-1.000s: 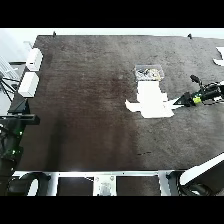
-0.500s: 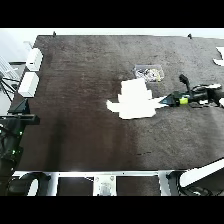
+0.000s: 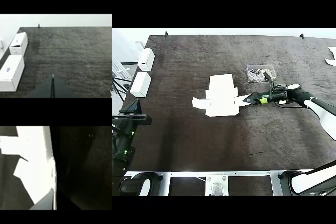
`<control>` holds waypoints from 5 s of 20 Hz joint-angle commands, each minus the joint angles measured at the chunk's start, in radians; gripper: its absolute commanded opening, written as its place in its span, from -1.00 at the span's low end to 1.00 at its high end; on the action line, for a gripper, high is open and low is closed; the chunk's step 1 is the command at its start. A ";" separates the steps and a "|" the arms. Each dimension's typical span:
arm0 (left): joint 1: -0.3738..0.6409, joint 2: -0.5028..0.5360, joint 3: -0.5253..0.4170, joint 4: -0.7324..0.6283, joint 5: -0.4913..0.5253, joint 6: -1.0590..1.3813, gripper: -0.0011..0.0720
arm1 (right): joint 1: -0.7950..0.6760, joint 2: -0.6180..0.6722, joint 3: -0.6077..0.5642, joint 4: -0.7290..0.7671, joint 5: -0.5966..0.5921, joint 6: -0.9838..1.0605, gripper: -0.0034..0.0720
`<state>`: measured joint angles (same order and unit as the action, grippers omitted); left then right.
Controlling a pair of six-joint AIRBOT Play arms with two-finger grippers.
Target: Fold the box and place the chain.
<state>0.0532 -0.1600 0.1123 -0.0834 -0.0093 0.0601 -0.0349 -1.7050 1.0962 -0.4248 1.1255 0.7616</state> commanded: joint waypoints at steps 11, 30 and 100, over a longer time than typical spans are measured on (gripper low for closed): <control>0.000 -0.021 0.006 -0.007 -0.277 -0.007 0.08 | 0.060 0.082 -0.071 0.005 -0.225 -0.053 -0.92; -0.053 -1.334 0.936 0.256 -0.755 -0.219 0.09 | 0.098 0.084 -0.110 0.032 -0.323 -0.067 -0.92; -0.232 -2.028 1.911 0.741 -1.334 -0.715 -0.48 | 0.096 0.084 -0.098 0.029 -0.306 -0.172 -0.91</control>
<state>-0.1787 -2.1841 2.0220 0.6716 -1.3415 -0.6868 0.0605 -1.6211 0.9970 -0.3962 0.8200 0.5892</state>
